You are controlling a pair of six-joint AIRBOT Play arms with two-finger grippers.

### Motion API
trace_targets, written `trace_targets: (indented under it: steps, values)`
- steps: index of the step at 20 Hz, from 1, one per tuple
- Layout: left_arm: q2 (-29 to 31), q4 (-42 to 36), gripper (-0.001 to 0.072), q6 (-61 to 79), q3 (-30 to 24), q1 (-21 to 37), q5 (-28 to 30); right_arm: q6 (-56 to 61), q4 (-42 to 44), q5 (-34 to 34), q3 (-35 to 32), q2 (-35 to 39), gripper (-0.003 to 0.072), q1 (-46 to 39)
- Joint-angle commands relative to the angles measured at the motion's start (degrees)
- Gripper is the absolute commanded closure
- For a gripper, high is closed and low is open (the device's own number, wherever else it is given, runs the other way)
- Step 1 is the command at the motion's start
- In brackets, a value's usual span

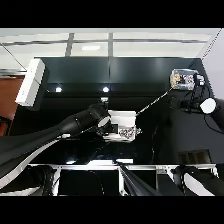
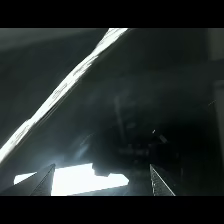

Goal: Fold the box and place the chain.

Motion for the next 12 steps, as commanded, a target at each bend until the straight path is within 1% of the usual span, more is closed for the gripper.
trace_targets:
  steps: [1, 4, 8, 10, 12]
  values:
    - [-0.02, 0.02, 0.0676, 0.00, 0.04, -0.04, -0.04, 4.20, -2.14, -6.34, 4.39, -8.72, -0.0021, -3.08]
    - [-0.02, 0.00, 0.0676, 0.00, 0.04, -0.04, -0.04, 4.22, 0.72, -5.64, 13.14, -18.29, -0.0021, -3.13]
    - [-0.02, -0.02, 0.0676, 0.00, 0.04, -0.04, -0.11, 4.31, 6.12, -1.44, 24.59, -29.00, -0.0015, -3.13]
    - [-0.02, -0.02, 0.0676, 0.00, 0.04, -0.04, -0.11, 4.26, 8.11, 0.22, 27.74, -32.26, -0.0015, -3.13]
    - [-0.02, -0.02, 0.0676, 0.00, 0.04, -0.04, -0.11, 4.26, 8.28, 0.37, 28.41, -33.51, -0.0015, -3.13]
